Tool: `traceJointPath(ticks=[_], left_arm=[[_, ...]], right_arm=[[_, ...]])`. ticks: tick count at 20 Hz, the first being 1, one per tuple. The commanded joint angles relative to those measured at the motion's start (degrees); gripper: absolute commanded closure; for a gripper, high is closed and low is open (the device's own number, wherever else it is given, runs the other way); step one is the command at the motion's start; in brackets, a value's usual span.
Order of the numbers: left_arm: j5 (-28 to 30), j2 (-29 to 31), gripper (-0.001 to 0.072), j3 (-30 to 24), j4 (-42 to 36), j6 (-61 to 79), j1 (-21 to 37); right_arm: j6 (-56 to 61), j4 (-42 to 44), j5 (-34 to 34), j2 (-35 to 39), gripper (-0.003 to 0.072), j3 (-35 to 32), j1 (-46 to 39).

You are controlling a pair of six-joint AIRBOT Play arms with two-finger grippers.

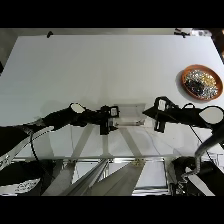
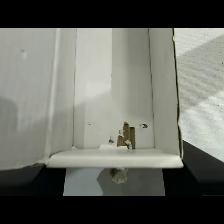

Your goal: Fold the box and place the chain.

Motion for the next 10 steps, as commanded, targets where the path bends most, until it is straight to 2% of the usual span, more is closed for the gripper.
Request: traceJointPath(ticks=[1, 4, 7, 10], left_arm=[[0.1, 0.0, 0.0537, 0.0, 0.0, 0.0, 0.0], [0.1, 0.0, 0.0537, 0.0, 0.0, 0.0, 0.0], [0.1, 0.0, 0.0537, 0.0, 0.0, 0.0, 0.0], [0.1, 0.0, 0.0537, 0.0, 0.0, 0.0, 0.0]], right_arm=[[-4.6, 14.8, -8.2, -2.8, 0.0677, 0.0, 0.0], [-0.5, 15.1, -12.1, -9.4, 0.0677, 0.0, 0.0], [1.2, 14.8, -12.7, -15.9, 0.0677, 0.0, 0.0], [5.9, 9.9, -12.7, -19.5, 0.0676, 0.0, 0.0]])
